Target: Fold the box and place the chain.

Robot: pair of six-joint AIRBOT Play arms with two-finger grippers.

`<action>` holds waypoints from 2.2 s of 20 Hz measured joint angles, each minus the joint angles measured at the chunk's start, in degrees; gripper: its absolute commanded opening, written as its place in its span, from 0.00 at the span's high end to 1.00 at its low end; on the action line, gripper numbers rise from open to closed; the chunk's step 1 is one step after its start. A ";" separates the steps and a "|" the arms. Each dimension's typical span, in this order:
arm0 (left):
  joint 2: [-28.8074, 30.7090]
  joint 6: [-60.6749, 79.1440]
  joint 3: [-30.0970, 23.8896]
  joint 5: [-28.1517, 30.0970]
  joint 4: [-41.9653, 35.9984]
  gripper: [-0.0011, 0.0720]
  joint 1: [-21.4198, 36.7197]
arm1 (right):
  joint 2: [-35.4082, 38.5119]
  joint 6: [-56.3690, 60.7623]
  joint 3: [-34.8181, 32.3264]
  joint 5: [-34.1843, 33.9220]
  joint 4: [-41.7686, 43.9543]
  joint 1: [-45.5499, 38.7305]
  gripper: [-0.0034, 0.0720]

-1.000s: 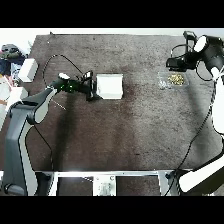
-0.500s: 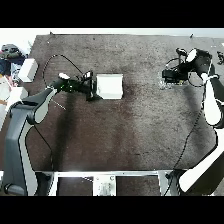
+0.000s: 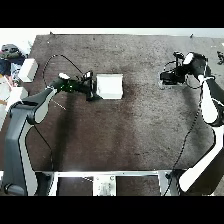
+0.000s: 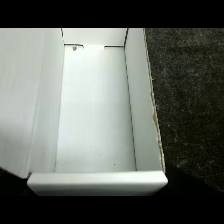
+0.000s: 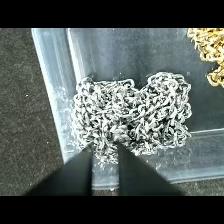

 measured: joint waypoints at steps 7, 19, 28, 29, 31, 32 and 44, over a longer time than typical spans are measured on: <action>0.00 0.00 0.00 0.00 -0.02 0.43 0.00 | 0.24 0.00 0.00 0.11 -0.55 0.00 0.94; 0.00 0.02 0.00 0.02 -0.04 0.43 0.00 | 13.79 -2.08 0.00 2.08 -0.85 0.74 0.94; 0.00 0.02 0.00 0.00 -0.07 0.43 0.00 | 21.40 -3.61 0.00 3.26 -1.60 0.87 0.94; 0.00 0.00 0.00 0.00 -0.07 0.43 0.00 | 21.44 -4.07 0.00 3.78 -1.07 0.96 0.94; 0.00 0.00 0.00 0.00 -0.07 0.43 0.00 | 21.53 -5.03 0.00 4.85 0.24 1.22 0.94; 0.00 0.02 0.00 0.00 -0.07 0.43 0.00 | 21.51 -5.40 -0.02 5.07 0.68 1.31 0.94; 0.00 0.00 0.00 0.00 -0.09 0.43 0.00 | 19.82 -14.32 -14.64 4.42 15.30 1.77 0.94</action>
